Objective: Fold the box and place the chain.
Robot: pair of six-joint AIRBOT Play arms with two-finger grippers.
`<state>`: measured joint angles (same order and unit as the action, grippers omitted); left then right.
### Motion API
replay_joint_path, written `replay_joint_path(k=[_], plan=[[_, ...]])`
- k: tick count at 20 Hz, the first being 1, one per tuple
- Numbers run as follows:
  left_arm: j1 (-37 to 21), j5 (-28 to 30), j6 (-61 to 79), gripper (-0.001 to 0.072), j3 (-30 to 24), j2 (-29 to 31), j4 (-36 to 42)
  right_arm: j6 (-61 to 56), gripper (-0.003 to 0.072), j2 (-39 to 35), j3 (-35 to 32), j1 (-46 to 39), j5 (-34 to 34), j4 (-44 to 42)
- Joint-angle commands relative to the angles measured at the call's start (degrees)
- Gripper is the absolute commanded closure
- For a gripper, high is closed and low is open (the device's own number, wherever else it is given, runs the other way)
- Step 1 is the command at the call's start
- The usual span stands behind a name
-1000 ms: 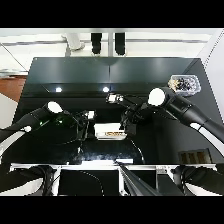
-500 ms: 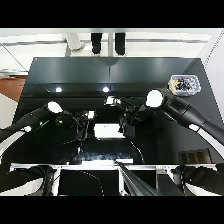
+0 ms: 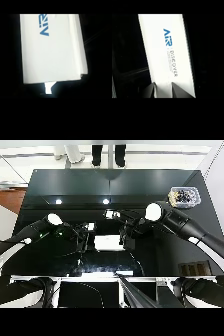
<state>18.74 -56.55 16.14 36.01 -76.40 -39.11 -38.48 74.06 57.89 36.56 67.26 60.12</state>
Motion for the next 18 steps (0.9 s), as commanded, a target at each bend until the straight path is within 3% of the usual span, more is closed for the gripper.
replay_joint_path(k=[1,2,10,12,15,16,18], plan=[[0.04,0.02,0.09,0.0200,-0.04,-0.04,-0.02,-0.76,0.0466,0.00,0.00,0.11,-0.44,1.22],[0.04,0.02,0.09,0.0200,-0.04,-0.04,0.00,-0.76,0.0555,0.00,0.00,0.11,-0.44,1.22],[0.04,0.02,0.09,0.0200,-0.04,-0.04,0.00,-2.14,0.0552,-0.63,0.04,0.11,-0.66,1.18],[0.04,0.02,0.09,0.0200,-0.04,-0.04,0.00,-2.27,0.0355,-1.22,0.04,0.11,-0.92,1.25],[0.04,0.02,0.09,0.0200,-0.04,-0.04,-0.02,-2.25,0.0255,-1.33,0.04,0.11,-0.63,1.40],[0.04,0.02,0.09,0.0200,-0.04,-0.04,0.00,-2.25,0.0033,-1.33,0.02,0.11,-0.70,1.51],[0.04,0.02,0.09,0.0200,-0.04,-0.04,0.00,-2.21,0.0007,-1.27,0.00,0.11,-1.38,1.51]])
